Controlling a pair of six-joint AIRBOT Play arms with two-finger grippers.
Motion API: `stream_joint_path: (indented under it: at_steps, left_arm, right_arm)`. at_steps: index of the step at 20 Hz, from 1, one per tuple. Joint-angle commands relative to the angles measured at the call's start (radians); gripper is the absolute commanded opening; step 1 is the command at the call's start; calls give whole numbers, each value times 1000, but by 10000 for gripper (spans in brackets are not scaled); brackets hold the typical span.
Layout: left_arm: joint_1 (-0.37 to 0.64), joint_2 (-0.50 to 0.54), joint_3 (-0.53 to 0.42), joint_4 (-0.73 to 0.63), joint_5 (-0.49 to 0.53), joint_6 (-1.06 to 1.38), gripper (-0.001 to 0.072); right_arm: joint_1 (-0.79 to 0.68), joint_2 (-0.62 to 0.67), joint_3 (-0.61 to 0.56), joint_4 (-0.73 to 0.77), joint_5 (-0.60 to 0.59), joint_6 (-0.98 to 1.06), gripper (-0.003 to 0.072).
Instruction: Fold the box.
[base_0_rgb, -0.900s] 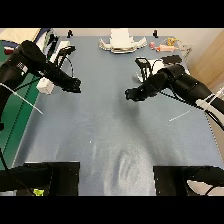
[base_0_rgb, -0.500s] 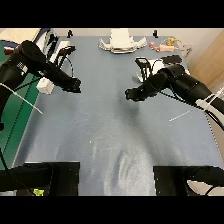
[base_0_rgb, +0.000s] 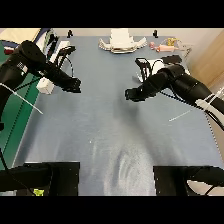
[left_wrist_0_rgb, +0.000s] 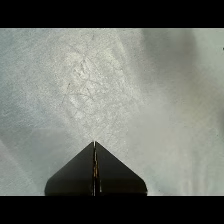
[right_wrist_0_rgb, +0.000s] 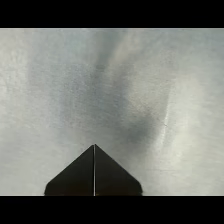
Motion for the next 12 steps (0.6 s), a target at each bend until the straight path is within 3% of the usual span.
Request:
stream_joint_path:
  at_steps: [1,2,4,5,8,12]
  left_arm:
    - [0,-1,1,0,0,0,14]
    - [0,-1,1,0,1,0,14]
    - [0,-1,1,0,0,0,14]
    - [0,-1,1,0,0,0,14]
    - [0,-1,1,0,0,0,15]
    - [0,-1,1,0,0,0,15]
  right_arm:
    - [-29,-4,20,-58,-2,89,161]
    - [-73,-13,56,-107,-26,131,348]
    - [-212,-59,190,-141,-118,127,371]
    - [-297,-100,278,-144,-167,106,436]
    - [-517,-254,537,-143,-243,10,452]
    - [-695,-475,756,-143,-187,-66,453]
